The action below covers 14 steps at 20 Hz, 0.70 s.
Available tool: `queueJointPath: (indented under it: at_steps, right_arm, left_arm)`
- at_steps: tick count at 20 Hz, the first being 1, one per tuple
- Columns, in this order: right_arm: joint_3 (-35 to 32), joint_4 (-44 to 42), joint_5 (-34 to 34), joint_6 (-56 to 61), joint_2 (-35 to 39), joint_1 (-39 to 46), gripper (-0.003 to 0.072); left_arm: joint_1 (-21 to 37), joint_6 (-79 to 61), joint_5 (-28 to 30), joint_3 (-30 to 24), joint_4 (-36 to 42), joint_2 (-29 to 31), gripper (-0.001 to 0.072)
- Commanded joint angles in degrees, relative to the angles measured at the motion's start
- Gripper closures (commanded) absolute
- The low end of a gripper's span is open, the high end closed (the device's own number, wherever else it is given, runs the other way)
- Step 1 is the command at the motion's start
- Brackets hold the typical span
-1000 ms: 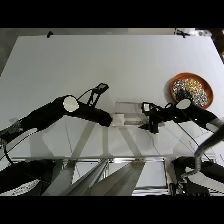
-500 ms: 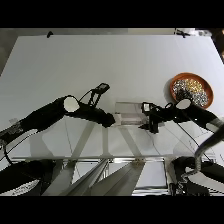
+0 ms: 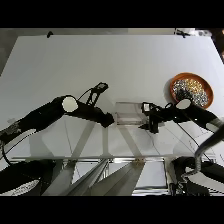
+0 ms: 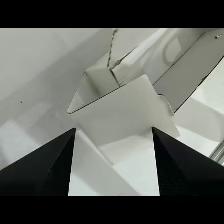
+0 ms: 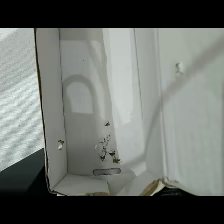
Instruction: Fold the box and place the chain.
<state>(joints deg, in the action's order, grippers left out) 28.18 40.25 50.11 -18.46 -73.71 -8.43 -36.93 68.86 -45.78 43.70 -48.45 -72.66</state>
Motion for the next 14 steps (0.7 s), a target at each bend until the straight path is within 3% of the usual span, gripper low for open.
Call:
queueJointPath:
  at_steps: [1, 7, 14]
  right_arm:
    - [0.0, 0.0, 0.0, 0.0, 0.0, 0.0, 0.0272]
    - [0.0, 0.0, 0.0, 0.0, 0.0, 0.0, 0.0272]
    - [0.0, 0.0, 0.0, 0.0, 0.0, 0.0, 0.0272]
  left_arm:
    - [0.9, 2.3, -1.6, 0.0, -2.8, 0.1, 0.0176]
    - [0.2, 3.5, -0.7, 0.0, -1.4, -3.3, 0.0177]
    - [-1.0, 2.9, 1.1, 0.0, 3.9, -3.3, 0.0177]
